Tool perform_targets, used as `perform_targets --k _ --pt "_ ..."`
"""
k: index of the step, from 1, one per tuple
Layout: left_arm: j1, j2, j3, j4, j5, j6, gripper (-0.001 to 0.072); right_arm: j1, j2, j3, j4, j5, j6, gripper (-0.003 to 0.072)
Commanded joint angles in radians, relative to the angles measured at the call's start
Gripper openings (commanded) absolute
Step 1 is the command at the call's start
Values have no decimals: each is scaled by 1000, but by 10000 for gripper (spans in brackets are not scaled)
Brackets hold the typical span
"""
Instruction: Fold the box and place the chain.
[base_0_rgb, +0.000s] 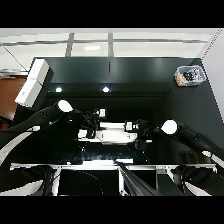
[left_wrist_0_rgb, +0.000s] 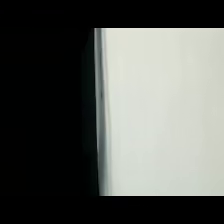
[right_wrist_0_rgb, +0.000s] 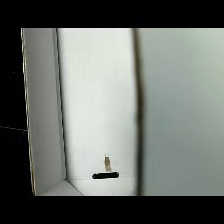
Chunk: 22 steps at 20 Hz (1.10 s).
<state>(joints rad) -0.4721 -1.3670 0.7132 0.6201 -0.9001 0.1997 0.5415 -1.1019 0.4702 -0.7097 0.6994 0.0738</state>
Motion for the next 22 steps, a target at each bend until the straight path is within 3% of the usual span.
perform_targets --k 1,22 --pt "0 0 0 0 0 1 31 -2 0 0 1 4 1 703" --pt "0 0 0 0 0 2 32 -1 -32 0 -2 -17 1 702"
